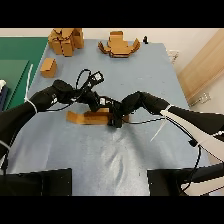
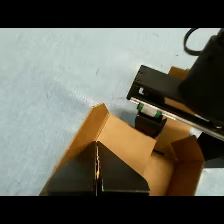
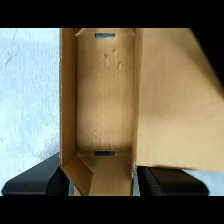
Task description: Fold the box.
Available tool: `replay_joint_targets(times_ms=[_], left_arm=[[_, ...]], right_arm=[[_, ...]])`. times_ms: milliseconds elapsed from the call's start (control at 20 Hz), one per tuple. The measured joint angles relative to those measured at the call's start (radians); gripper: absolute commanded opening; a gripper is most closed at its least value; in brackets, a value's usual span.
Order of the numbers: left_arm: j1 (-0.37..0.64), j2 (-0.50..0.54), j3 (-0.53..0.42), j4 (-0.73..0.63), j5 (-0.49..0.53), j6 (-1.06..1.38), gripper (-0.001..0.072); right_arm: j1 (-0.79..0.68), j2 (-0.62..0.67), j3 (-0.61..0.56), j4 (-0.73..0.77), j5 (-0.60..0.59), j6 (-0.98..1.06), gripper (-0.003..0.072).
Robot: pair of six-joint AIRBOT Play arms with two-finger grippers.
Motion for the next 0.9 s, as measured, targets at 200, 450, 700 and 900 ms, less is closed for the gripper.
replay_joint_targets(times_ms=[200, 450, 700, 900], left_arm=[[-0.001, -0.085, 0.055, 0.113, -0.117, -0.103, 0.0012], [0.002, -0.149, 0.126, 0.206, -0.203, -0.169, 0.0011], [0.095, -0.112, 0.183, 0.238, -0.35, -0.255, 0.0007], [0.231, 0.017, 0.112, 0.257, -0.414, -0.29, 0.0009]], right_arm=[[0.0, 0.0, 0.0, -0.023, 0.0, 0.0, 0.0288], [-0.001, 0.0, 0.0, -0.032, 0.001, 0.0, 0.0288], [-0.001, 0.0, 0.0, -0.035, 0.002, 0.0, 0.0288], [-0.001, 0.0, 0.0, -0.036, 0.003, 0.0, 0.0288]])
